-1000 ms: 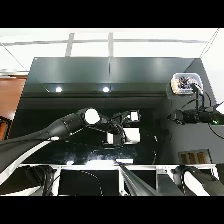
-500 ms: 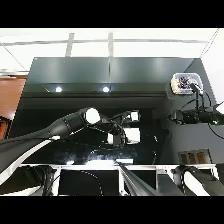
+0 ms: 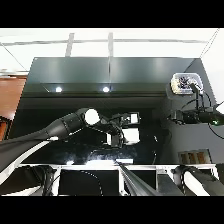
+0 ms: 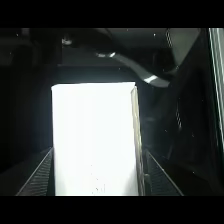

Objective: Fold the box and place the chain.

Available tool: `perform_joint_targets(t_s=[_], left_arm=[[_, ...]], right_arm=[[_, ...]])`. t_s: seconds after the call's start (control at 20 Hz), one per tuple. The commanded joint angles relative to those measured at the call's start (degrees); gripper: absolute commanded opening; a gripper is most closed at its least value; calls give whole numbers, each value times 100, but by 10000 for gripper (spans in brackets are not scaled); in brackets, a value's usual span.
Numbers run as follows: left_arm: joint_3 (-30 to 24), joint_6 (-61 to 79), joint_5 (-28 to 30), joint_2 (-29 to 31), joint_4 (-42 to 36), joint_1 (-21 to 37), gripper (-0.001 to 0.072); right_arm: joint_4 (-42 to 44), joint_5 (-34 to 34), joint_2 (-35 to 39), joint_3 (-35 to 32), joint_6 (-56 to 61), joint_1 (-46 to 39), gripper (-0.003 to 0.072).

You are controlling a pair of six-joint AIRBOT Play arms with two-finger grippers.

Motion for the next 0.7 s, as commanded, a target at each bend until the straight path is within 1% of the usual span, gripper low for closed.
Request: perform_joint_targets(t_s=[0.0,0.1,0.3,0.65], left_arm=[[7,13,68,26,-44,7,710],[7,-81,52,26,-44,4,710],[7,-199,-188,11,-42,0,710],[2,-199,-184,-111,-39,-7,710]], right_arm=[[0,15,4,2,2,-4,2],[0,24,4,2,2,-4,2],[-2,24,4,2,2,-4,2],[0,26,4,2,2,-4,2]])
